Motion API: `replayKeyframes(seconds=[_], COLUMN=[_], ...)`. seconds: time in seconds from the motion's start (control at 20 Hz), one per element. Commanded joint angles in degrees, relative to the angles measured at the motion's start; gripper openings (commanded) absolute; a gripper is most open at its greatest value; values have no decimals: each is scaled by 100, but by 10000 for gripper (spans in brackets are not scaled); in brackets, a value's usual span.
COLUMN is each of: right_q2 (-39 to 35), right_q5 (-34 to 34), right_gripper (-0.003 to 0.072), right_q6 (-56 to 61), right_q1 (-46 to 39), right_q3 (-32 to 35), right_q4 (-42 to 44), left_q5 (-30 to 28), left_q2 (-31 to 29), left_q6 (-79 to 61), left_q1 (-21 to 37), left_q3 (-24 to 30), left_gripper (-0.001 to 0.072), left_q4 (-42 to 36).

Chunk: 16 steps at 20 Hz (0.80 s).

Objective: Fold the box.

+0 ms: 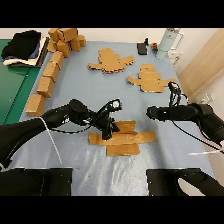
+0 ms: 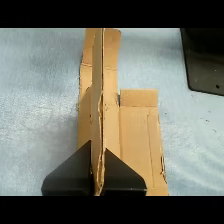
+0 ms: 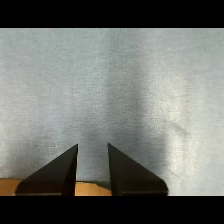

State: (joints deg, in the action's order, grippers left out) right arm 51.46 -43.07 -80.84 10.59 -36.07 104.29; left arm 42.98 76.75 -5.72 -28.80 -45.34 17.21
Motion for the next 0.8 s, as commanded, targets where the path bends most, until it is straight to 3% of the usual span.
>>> replayKeyframes(seconds=[0.0,0.4,0.45,0.55,0.75], right_q2=[81,138,138,138,4], right_q5=[2,-2,-7,-98,-831], right_gripper=[283,283,231,4,3], right_q6=[0,-7,-9,-26,-481], right_q1=[0,0,0,0,149], right_q3=[-4,-4,-4,-4,-4], right_q4=[9,4,4,4,-55], left_q5=[-190,-240,-258,-291,-197], left_q2=[44,70,70,70,70], left_q6=[87,210,210,212,186], left_q1=[-4,-4,-4,-4,-4], left_q3=[-68,-68,-68,-68,-68], left_gripper=[15,15,16,16,16], left_q4=[-2,2,0,0,2])
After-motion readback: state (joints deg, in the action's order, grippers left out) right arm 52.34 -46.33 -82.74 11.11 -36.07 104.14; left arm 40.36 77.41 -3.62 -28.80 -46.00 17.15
